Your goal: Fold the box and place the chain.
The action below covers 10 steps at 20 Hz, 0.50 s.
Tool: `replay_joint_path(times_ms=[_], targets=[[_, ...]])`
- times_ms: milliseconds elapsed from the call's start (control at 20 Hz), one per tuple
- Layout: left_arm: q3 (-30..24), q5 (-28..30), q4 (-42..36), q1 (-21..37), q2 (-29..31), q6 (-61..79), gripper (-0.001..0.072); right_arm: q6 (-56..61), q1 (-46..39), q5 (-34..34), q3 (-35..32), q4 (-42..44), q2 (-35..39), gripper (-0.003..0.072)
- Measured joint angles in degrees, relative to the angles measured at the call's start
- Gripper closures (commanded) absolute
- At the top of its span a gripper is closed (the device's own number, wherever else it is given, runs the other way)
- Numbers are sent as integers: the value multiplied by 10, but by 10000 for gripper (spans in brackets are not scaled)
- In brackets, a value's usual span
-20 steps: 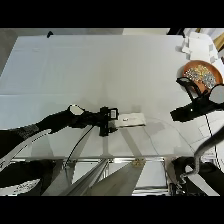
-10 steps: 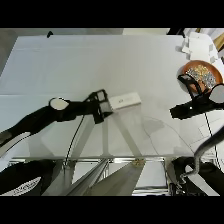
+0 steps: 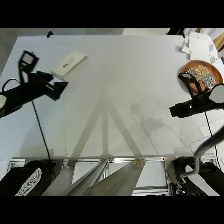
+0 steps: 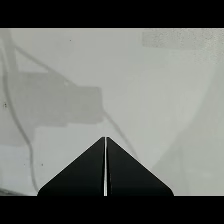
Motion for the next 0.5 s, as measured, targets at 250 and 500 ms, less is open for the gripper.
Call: replay_joint_path(times_ms=[250, 500], targets=[[-6, -66, 84, 137, 4, -123, 707, 0, 0, -2, 0, 2, 0, 678], [-31, -91, 163, 198, -21, -194, 707, 0, 0, -3, 0, 2, 0, 678]])
